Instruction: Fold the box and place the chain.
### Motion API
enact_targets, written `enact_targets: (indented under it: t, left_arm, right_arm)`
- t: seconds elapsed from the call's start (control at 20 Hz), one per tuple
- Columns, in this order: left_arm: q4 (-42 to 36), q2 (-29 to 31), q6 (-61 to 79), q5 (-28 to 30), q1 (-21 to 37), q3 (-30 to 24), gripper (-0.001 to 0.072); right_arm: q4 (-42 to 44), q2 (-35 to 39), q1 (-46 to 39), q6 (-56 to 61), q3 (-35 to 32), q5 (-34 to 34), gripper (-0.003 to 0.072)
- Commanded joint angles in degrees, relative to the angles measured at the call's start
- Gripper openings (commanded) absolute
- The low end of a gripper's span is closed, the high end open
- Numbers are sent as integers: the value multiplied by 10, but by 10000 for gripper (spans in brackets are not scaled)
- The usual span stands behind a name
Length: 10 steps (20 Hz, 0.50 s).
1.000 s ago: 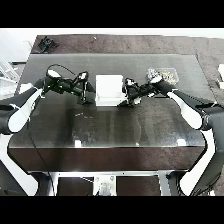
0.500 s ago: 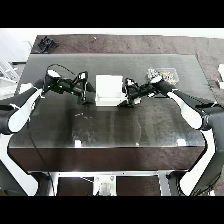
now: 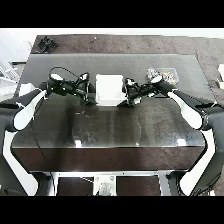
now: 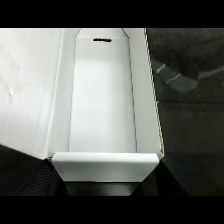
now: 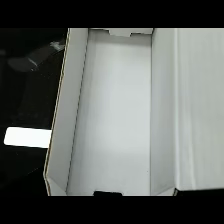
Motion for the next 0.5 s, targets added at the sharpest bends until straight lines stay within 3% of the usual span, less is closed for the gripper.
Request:
enact_targets:
  t: [0.0,0.45]
  left_arm:
    - [-6,-3,13,10,-1,0,720]
    - [-15,-19,19,35,-24,0,720]
  right_arm:
    - [0,0,0,-1,0,1,595]
    - [0,0,0,-1,0,1,595]
